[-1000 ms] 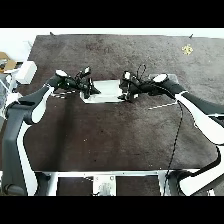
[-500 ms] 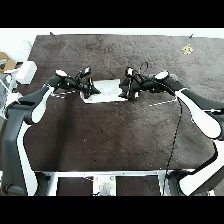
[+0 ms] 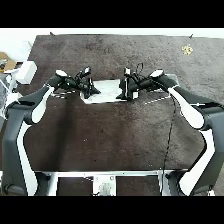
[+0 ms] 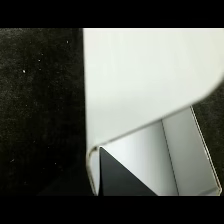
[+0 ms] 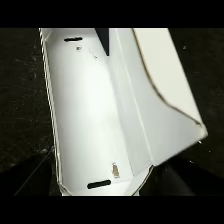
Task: Fold the box and place the chain.
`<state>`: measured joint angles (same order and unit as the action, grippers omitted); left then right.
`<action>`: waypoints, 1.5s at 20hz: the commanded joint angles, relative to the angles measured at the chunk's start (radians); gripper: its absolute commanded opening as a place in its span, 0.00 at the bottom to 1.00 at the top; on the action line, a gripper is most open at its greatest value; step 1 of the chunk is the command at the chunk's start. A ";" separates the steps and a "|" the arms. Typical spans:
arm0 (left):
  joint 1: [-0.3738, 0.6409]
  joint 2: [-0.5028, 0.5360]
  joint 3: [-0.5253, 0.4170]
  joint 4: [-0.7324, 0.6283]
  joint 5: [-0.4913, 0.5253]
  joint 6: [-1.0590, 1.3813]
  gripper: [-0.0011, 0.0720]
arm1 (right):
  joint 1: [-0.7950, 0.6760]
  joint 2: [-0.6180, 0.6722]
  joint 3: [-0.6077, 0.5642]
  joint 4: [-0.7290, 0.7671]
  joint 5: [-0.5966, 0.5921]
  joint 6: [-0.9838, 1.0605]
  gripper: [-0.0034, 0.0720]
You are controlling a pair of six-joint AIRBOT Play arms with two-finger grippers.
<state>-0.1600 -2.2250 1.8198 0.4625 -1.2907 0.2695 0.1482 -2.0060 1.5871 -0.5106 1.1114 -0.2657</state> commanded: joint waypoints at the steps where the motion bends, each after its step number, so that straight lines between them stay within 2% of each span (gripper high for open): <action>1: 0.000 0.000 0.000 0.000 0.000 0.000 0.03 | 0.002 -0.049 0.040 0.006 0.054 0.021 0.95; 5: 0.000 0.000 0.000 0.000 0.000 0.000 0.03 | 0.011 -0.067 0.043 0.042 0.057 0.016 0.94; 29: 0.000 0.000 0.000 0.000 0.000 0.000 0.03 | 0.031 -0.105 0.048 0.005 0.067 -0.011 0.93; 30: 0.000 0.000 0.000 0.000 0.000 0.000 0.03 | 0.031 -0.105 0.048 0.005 0.067 -0.011 0.84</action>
<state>-0.1604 -2.2250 1.8198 0.4633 -1.2930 0.2699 0.1783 -2.1086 1.6344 -0.5014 1.1805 -0.2779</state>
